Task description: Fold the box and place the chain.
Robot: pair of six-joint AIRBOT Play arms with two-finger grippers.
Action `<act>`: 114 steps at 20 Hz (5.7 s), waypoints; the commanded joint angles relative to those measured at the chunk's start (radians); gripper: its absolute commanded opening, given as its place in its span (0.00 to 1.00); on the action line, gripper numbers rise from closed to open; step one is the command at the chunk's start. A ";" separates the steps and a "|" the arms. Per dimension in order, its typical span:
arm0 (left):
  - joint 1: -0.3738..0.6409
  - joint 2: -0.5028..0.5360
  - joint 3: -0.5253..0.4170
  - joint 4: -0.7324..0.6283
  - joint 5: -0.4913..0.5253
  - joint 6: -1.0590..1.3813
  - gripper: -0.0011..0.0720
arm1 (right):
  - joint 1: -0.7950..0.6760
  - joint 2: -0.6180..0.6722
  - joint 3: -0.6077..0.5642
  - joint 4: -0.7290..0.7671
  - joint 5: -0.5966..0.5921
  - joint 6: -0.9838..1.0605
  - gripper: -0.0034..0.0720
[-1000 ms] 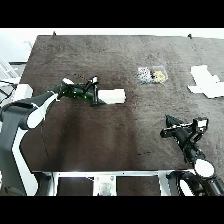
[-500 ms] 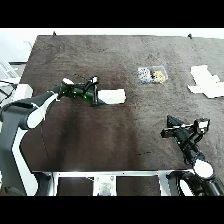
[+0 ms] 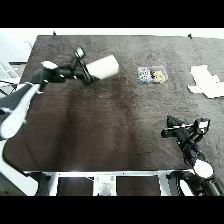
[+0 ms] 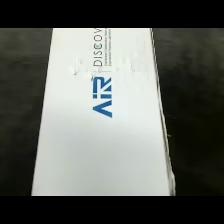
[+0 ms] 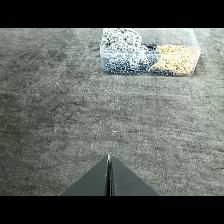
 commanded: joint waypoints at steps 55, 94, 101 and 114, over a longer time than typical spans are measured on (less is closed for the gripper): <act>0.348 -0.107 -0.135 0.071 0.676 -0.415 1.00 | 0.001 0.001 0.000 0.000 0.000 0.000 0.06; 0.347 1.485 -1.542 -0.711 0.253 0.464 0.04 | 0.001 0.001 0.000 0.000 0.000 0.000 0.06; 0.347 1.485 -1.542 -0.712 0.264 0.467 0.04 | 0.001 0.001 0.000 0.000 0.000 0.000 0.06; 0.347 1.485 -1.542 -0.712 0.264 0.467 0.04 | 0.001 0.001 0.000 0.000 0.000 0.000 0.06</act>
